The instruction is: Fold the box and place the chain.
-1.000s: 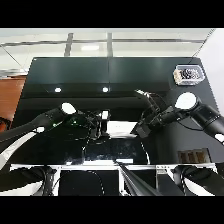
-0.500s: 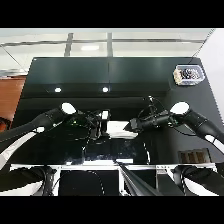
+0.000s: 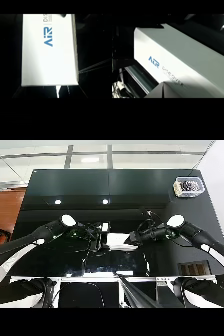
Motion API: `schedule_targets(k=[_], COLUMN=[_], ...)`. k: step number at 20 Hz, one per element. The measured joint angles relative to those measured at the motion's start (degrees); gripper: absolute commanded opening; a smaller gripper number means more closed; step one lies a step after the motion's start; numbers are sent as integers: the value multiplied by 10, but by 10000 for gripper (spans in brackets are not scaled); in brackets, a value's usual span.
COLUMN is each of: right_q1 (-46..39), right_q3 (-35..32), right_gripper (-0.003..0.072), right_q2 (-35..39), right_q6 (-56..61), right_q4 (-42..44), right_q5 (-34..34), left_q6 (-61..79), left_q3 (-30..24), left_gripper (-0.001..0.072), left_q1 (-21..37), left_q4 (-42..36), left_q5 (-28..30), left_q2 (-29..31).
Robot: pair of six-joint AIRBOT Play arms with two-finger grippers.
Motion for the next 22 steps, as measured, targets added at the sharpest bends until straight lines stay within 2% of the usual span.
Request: schedule_targets(k=[8,10,12,13,14,18,22], right_q1=[-2,-13,-40,-62,-88,-229,-344], right_q3=[10,33,63,77,89,116,123], right_gripper=[10,10,10,10,10,10,10], right_q2=[-1,6,23,36,50,114,153], right_q6=[-1,-13,-24,-29,-31,-37,-39], right_q4=[-15,-37,-31,-26,-31,-39,-60], right_q5=[-5,21,88,127,159,245,300], left_q6=[-1,-3,-18,-32,-43,-68,-78], left_q3=[0,3,8,13,16,34,60], left_gripper=[397,401,417,524,720,715,711], left_q1=[0,0,0,0,0,0,-3], left_q4=[-1,0,4,4,4,33,62], left_q5=[1,1,4,13,25,25,3], left_q2=[0,0,1,1,2,10,47])
